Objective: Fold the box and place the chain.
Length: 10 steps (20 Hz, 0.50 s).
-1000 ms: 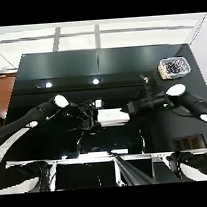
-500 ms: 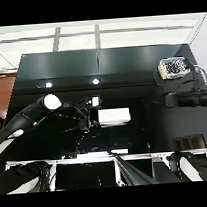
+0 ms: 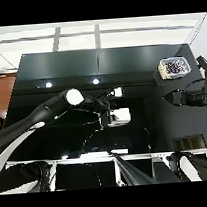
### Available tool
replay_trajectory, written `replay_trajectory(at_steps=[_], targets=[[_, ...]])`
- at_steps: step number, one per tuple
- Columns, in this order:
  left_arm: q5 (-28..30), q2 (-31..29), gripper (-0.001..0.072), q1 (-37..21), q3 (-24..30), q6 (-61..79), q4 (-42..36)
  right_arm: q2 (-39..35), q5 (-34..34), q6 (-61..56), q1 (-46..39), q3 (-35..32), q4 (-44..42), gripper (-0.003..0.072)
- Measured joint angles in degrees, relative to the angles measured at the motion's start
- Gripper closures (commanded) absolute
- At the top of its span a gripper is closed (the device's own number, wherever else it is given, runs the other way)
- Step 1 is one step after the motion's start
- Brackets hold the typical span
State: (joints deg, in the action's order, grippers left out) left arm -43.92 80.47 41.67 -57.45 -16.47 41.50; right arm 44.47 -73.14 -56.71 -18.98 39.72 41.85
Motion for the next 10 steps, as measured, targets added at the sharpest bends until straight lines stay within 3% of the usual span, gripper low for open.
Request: replay_trajectory(at_steps=[10], targets=[[-3.2,5.4,-0.0006,1.1,-4.0,-5.9,1.4,0.0,0.3,-0.1,-0.2,0.0,0.0,0.0673]])
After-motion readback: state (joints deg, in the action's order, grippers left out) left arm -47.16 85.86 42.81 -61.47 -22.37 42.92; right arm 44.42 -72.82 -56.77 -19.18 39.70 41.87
